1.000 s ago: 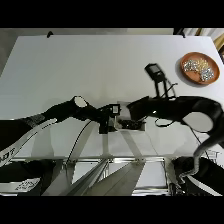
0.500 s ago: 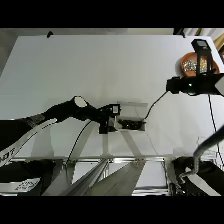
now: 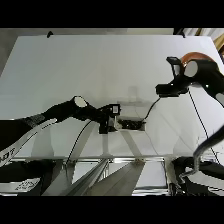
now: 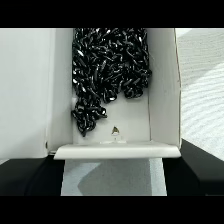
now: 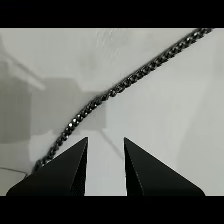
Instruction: Fold the box and place the chain.
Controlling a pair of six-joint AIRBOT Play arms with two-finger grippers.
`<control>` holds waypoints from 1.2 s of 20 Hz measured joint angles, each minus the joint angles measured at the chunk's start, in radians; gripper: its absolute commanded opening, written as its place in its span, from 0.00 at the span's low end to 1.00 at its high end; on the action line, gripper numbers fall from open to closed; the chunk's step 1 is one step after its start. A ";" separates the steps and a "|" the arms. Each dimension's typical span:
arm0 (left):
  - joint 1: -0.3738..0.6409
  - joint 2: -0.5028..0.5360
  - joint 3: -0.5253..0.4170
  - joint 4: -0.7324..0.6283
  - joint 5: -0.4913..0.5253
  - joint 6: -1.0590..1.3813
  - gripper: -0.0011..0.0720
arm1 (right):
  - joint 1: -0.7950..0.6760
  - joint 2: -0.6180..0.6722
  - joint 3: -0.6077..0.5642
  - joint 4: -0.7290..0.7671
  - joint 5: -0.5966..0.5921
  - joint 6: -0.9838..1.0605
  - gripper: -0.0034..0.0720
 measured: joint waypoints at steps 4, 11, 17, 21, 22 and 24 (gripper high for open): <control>0.000 0.000 0.000 0.000 0.000 0.000 0.20 | 0.005 -0.076 0.009 0.009 0.011 0.013 0.36; 0.000 0.000 0.000 0.000 0.000 0.000 0.20 | 0.013 -0.168 0.011 0.024 -0.031 0.039 0.36; 0.000 0.000 0.000 0.000 0.000 0.000 0.20 | 0.013 -0.199 0.012 0.021 -0.089 0.062 0.35; 0.000 0.000 0.000 0.000 0.000 0.000 0.20 | 0.013 -0.203 0.012 0.014 -0.101 0.066 0.06; 0.000 0.000 0.000 0.000 0.000 0.000 0.20 | 0.014 -0.203 0.012 0.014 -0.101 0.059 0.06; 0.000 0.000 0.000 0.000 0.000 0.000 0.20 | 0.013 -0.204 0.012 0.018 -0.097 0.037 0.06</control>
